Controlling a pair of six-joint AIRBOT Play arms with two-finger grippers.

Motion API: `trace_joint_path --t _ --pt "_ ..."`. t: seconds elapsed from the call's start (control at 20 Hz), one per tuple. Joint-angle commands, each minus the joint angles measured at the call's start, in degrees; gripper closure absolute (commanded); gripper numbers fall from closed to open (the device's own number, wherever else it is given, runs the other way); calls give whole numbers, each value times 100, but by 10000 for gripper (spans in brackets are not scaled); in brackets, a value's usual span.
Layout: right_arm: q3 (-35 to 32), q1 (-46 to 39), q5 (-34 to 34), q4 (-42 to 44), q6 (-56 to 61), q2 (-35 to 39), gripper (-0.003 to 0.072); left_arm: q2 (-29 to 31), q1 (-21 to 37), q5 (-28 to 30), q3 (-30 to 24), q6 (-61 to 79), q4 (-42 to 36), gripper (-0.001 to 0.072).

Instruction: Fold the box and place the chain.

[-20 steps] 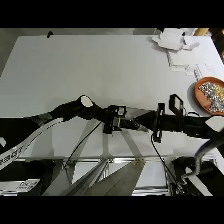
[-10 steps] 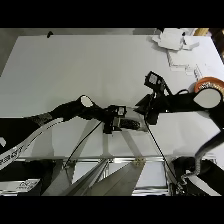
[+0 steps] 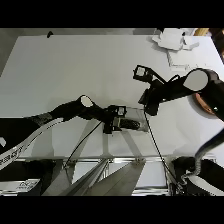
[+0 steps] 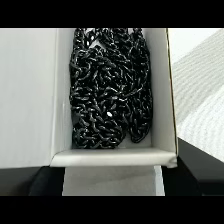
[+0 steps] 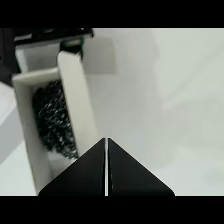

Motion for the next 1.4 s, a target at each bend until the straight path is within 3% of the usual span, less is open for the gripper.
trace_joint_path --t 0.0,0.05,0.2,0.4,0.85,1.05,1.35 --pt "-175 232 389 -42 39 -28 649 2 4 -2 7 2 0 503" --pt "-243 332 380 28 39 28 579 2 4 2 7 2 0 503" --pt "-549 612 221 44 39 269 478 2 4 0 7 2 0 503" --pt "-1169 839 -195 42 35 636 407 2 4 2 7 2 0 503" --pt "-1502 990 -846 -470 9 793 411 2 4 2 7 2 0 503" --pt "-1502 990 -848 -498 9 793 512 2 4 2 7 2 0 503" --pt "-1576 990 -988 -492 7 791 534 2 4 2 7 2 0 503"
